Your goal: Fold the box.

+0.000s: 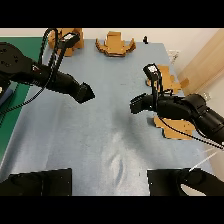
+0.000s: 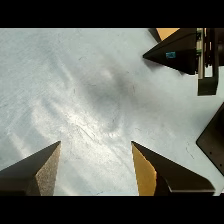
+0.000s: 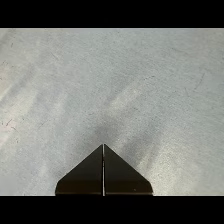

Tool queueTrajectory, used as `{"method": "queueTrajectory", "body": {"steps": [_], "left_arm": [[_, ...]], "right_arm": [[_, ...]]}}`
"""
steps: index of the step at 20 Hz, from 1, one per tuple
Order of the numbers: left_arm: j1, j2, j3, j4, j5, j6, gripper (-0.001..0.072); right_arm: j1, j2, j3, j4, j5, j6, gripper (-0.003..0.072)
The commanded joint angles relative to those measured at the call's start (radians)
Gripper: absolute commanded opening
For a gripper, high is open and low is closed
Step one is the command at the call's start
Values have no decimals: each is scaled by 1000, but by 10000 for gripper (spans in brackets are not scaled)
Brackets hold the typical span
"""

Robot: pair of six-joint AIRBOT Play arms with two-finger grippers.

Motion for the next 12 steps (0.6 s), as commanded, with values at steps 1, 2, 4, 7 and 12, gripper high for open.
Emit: {"method": "queueTrajectory", "body": {"steps": [1, 2, 4, 7, 12], "left_arm": [[0, 0, 0, 0, 0, 0, 684], [0, 0, 0, 0, 0, 0, 684], [0, 0, 0, 0, 0, 0, 684], [0, 0, 0, 0, 0, 0, 684], [0, 0, 0, 0, 0, 0, 684]], "right_arm": [[1, 0, 0, 0, 0, 0, 11], [1, 0, 0, 3, 0, 0, 11], [1, 0, 0, 4, 0, 0, 11], [1, 0, 0, 4, -2, 2, 11], [0, 4, 16, 163, -89, 161, 116]]}}
